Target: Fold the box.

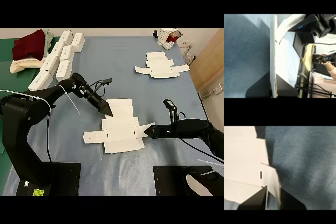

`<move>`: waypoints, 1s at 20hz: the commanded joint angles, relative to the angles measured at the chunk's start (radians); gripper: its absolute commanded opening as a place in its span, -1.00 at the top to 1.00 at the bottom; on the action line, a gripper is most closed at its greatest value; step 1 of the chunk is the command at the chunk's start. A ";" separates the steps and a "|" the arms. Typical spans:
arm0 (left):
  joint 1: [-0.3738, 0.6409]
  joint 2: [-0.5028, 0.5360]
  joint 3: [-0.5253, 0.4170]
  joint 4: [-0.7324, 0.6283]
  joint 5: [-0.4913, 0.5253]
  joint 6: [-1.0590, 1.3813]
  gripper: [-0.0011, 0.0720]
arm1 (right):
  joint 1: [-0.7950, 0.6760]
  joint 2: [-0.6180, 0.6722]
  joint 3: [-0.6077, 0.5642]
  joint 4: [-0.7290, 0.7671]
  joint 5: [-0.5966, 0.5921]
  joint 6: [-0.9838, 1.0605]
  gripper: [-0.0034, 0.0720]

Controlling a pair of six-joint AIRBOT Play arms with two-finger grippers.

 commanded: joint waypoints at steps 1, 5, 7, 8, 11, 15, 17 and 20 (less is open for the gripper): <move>-0.003 0.021 0.043 -0.002 0.017 0.021 0.94 | -0.002 0.001 0.047 -0.213 0.019 0.060 0.26; -0.033 0.076 0.043 0.033 0.092 0.105 0.94 | -0.002 0.000 0.166 -0.652 0.069 0.412 -0.10; -0.054 0.088 0.040 0.032 0.111 0.151 0.95 | -0.002 0.001 0.230 -0.763 0.066 0.559 -0.66; -0.065 0.098 0.030 0.032 0.129 0.176 0.95 | -0.002 0.001 0.261 -0.795 0.066 0.635 -0.66; -0.099 0.190 -0.074 0.032 0.255 0.267 0.95 | -0.002 0.000 0.298 -0.821 0.067 0.711 -0.66; -0.151 0.468 -0.362 0.031 0.596 0.473 0.95 | -0.002 -0.027 0.298 -0.818 0.030 0.790 -0.64; -0.203 0.621 -0.518 0.011 0.784 0.590 0.95 | -0.002 -0.052 0.298 -0.792 0.025 0.805 -0.26; -0.299 0.784 -0.682 -0.011 0.934 0.729 0.94 | -0.002 -0.083 0.298 -0.761 0.029 0.805 -0.16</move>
